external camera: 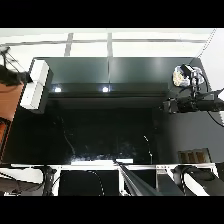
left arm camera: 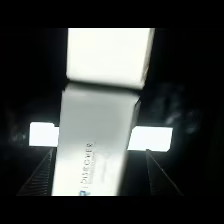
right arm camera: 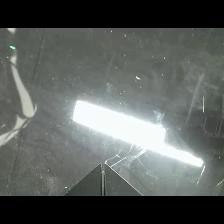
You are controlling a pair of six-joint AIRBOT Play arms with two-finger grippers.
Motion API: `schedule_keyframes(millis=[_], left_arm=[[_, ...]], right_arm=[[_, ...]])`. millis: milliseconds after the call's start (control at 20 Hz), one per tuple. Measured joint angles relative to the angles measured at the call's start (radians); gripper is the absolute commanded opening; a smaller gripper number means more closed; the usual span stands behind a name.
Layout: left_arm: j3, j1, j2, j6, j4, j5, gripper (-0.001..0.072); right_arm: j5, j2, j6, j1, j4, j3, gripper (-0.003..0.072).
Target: Fold the box and place the chain.
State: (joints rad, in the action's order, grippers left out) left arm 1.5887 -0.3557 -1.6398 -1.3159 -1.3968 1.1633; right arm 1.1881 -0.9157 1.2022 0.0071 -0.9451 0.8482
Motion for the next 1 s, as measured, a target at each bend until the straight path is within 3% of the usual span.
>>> schedule_keyframes(millis=[100, 150, 250, 350, 550, 750, 850, 1000], left_arm=[[0.071, 0.021, 0.027, -0.077, 0.036, 0.079, 0.0078], [0.08, 0.039, 0.05, -0.091, 0.06, 0.101, 0.0024], [0.041, 0.093, 0.118, -0.089, 0.108, 0.125, 0.0023], [-0.075, 0.172, 0.211, -0.044, 0.166, 0.105, 0.0023], [-0.467, 0.336, 0.459, 0.048, 0.205, -0.067, 0.0024], [-0.824, 0.38, 0.708, 0.068, 0.219, -0.254, 0.0025], [-0.927, 0.377, 0.802, 0.072, 0.22, -0.305, 0.0025], [-1.002, 0.373, 0.878, 0.076, 0.211, -0.344, 0.0025]], right_arm=[[-0.014, 0.0, 0.001, 0.0, 0.0, -0.002, 0.0014], [-0.029, 0.0, 0.001, 0.0, 0.0, -0.006, 0.0013], [-0.067, 0.0, 0.002, 0.0, 0.003, -0.022, 0.0014], [-0.124, 0.0, 0.001, 0.0, 0.003, -0.053, 0.0013], [-0.227, 0.0, -0.029, 0.005, -0.006, -0.131, 0.0014], [-0.249, 0.0, -0.044, 0.006, -0.024, -0.158, 0.0014], [-0.252, 0.0, -0.047, 0.006, -0.028, -0.164, 0.0014], [-0.255, 0.0, -0.05, 0.006, -0.031, -0.167, 0.0014]])
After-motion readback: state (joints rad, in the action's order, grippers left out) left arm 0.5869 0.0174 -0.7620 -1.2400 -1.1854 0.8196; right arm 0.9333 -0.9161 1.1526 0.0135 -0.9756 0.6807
